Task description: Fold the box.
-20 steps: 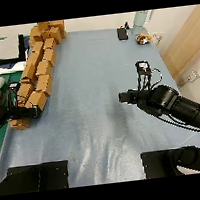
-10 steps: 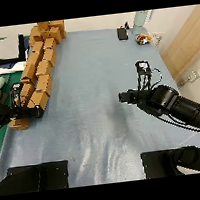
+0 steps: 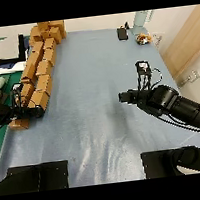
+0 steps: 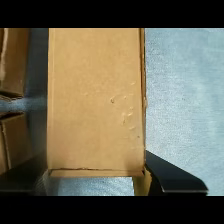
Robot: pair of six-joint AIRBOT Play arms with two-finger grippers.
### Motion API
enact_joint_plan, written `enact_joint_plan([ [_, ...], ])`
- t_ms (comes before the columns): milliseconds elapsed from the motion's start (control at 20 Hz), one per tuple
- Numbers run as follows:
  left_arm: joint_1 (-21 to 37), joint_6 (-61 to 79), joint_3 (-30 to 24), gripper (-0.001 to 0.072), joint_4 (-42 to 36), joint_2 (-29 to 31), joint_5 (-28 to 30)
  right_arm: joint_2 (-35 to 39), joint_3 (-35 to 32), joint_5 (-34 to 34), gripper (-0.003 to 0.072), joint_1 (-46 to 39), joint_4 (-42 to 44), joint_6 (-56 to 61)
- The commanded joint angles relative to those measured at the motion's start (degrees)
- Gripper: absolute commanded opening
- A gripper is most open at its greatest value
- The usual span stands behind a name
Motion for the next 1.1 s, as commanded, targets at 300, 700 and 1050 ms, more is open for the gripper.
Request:
enact_joint_plan([
  [300,0.0,0.1,0.1,0.0704,0.0,-0.1,-1.4,0.0,0.0,0.0,0.0004,0.0,0.0,0.0],
  [700,0.0,0.1,1.0,0.0705,2.1,0.0,-2.7,0.0,0.0,0.0,0.0004,0.0,0.1,0.0],
  [1050,0.0,-1.7,9.9,0.0705,4.1,0.0,-18.3,0.0,0.0,0.0,0.0005,0.0,0.1,0.0],
])
